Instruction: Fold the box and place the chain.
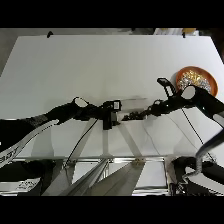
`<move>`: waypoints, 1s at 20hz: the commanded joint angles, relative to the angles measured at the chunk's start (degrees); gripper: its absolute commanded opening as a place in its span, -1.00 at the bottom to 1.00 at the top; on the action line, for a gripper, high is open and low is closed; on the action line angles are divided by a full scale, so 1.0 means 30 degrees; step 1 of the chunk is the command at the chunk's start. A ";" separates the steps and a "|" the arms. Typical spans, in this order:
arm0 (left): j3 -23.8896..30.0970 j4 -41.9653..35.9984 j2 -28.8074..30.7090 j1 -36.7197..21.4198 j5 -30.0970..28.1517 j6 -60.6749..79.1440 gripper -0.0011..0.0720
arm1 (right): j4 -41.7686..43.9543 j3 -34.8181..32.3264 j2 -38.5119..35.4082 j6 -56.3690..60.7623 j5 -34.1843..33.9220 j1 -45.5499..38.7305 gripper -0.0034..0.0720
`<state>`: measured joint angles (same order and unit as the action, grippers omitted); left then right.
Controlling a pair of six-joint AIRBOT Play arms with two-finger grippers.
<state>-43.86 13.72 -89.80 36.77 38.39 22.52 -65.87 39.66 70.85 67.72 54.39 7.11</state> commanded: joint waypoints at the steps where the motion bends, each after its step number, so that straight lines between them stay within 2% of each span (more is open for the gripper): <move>1: -0.0007 0.0007 0.0000 0.0007 0.0000 0.0007 -0.40 | 0.0350 -0.0328 -0.0219 -0.0240 -0.0612 0.1020 -0.28; 7: -0.0007 0.0007 0.0000 0.0007 0.0000 0.0000 -0.40 | -0.0401 -0.0335 0.0058 0.0066 -0.1523 0.1056 -0.35; 10: -0.0007 0.0007 0.0000 0.0007 -0.0007 0.0000 -0.40 | -0.0393 -0.0335 0.0605 0.0291 -0.1661 0.1056 -0.51; 13: -0.0007 0.0007 0.0000 0.0007 0.0000 0.0000 -0.40 | -0.0386 -0.0335 0.0707 0.0291 -0.1727 0.1056 -0.85; 14: -0.0007 0.0000 0.0000 0.0007 0.0000 0.0000 -0.40 | -0.0386 -0.0335 0.0576 0.0291 -0.1719 0.1056 -0.88; 17: -0.0007 0.0007 0.0000 0.0007 0.0000 0.0000 -0.40 | -0.0386 -0.0335 -0.0561 0.0299 -0.1260 0.1056 -0.88; 20: -0.0007 0.0007 0.0000 0.0007 0.0000 0.0000 -0.40 | -0.0474 -0.0335 -0.2973 0.0335 -0.0809 0.1056 -0.89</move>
<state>-43.86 13.72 -89.80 36.77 38.39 22.52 -67.22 38.59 66.98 68.58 50.78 10.26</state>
